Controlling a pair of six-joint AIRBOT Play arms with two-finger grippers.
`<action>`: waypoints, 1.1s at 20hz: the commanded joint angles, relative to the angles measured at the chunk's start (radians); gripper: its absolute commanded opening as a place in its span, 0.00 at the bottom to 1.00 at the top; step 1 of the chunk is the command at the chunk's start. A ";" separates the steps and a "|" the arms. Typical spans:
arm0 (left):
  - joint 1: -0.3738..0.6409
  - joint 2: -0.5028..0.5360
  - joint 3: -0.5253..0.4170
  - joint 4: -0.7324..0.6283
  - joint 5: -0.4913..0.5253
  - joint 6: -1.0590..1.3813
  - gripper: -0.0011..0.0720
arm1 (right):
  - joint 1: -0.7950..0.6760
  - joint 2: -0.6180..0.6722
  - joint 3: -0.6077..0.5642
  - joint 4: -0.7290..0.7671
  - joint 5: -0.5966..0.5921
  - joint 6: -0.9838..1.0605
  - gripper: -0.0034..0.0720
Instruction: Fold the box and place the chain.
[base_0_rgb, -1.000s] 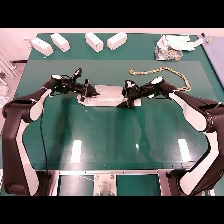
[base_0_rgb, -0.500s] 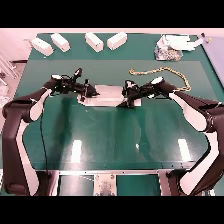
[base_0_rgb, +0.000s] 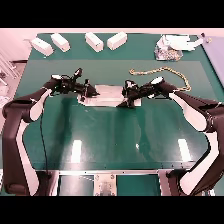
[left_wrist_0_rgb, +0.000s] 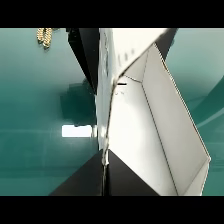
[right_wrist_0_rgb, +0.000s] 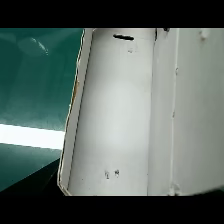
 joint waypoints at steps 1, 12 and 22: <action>0.001 0.000 0.001 0.000 0.003 0.001 0.04 | 0.001 -0.001 0.000 0.000 0.000 0.000 0.82; 0.001 0.000 0.001 -0.034 0.000 0.000 0.04 | 0.001 -0.001 0.000 0.000 0.000 0.000 0.82; 0.001 0.000 0.001 -0.064 -0.025 0.010 0.04 | 0.001 -0.001 0.000 0.000 0.000 0.000 0.82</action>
